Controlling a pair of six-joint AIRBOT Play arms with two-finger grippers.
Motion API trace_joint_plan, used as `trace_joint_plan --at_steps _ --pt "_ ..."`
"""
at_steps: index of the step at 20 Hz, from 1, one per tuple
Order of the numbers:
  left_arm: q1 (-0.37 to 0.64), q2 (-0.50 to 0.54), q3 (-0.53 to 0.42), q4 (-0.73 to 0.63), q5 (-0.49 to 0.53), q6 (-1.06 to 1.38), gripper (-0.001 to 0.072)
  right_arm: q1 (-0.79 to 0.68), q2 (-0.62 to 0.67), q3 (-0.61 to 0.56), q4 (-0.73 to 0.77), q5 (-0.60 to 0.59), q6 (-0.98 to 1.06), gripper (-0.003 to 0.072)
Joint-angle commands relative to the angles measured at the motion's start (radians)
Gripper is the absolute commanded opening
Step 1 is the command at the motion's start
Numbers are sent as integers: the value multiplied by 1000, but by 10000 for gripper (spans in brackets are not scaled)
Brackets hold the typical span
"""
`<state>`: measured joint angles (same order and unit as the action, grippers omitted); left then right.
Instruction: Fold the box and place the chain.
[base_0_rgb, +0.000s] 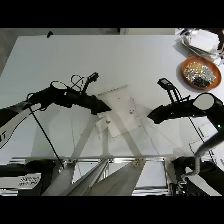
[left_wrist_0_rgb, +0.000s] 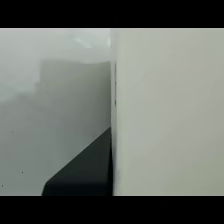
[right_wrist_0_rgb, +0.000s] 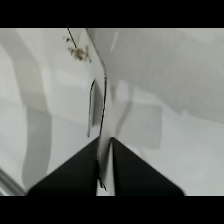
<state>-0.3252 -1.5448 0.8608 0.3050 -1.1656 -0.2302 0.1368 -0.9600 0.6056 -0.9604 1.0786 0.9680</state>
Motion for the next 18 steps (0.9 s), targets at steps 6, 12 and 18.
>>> trace_joint_plan --at_steps 6,12,18 --pt "-116 301 0 375 -91 8 1 0 24 215 -5 291 31 301" --pt "-227 278 -1 375 137 3 1 0 83 229 -64 349 60 300" --pt "-222 103 -1 335 219 55 2 0 83 229 -138 303 83 300"
